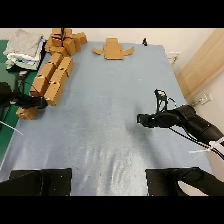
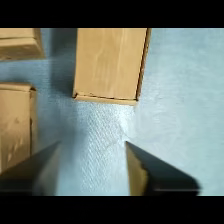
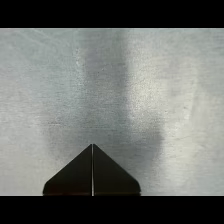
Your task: Fold the box.
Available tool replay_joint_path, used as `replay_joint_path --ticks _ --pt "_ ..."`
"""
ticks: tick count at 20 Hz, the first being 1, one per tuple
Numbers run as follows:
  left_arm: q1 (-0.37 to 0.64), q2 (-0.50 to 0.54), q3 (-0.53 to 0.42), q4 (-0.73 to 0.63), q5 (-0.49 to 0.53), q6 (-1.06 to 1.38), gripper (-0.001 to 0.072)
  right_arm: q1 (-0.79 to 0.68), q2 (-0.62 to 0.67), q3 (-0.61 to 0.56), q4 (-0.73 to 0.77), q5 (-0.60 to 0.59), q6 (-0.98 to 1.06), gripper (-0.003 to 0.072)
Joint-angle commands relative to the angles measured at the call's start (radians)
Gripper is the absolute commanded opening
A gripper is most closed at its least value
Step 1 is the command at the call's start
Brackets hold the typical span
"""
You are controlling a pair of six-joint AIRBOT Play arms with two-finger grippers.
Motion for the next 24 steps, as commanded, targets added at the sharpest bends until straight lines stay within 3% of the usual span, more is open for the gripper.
replay_joint_path --ticks 1,4,9,11,14,24 --pt "0.022 0.082 0.059 -0.077 -0.243 0.002 0.0010 0.000 -0.003 0.015 0.023 -0.002 -0.014 0.0004" --pt "-0.119 0.100 0.109 -0.157 -0.266 -0.051 0.0010 0.000 -0.068 0.108 0.023 -0.015 -0.072 0.0004" --pt "-0.562 0.011 0.243 -0.007 -0.142 -0.301 0.0009 0.000 -0.362 0.456 0.088 -0.164 -0.226 0.0004" --pt "-0.671 -0.045 0.289 0.018 -0.115 -0.360 0.0009 0.002 -0.457 0.563 0.171 -0.211 -0.289 0.0004" --pt "-0.737 -0.109 0.307 0.018 -0.108 -0.429 0.0011 0.002 -0.522 0.626 0.209 -0.203 -0.299 0.0004" --pt "-0.740 -0.133 0.307 0.006 -0.102 -0.435 0.0011 0.001 -0.523 0.628 0.171 -0.216 -0.299 0.0004"
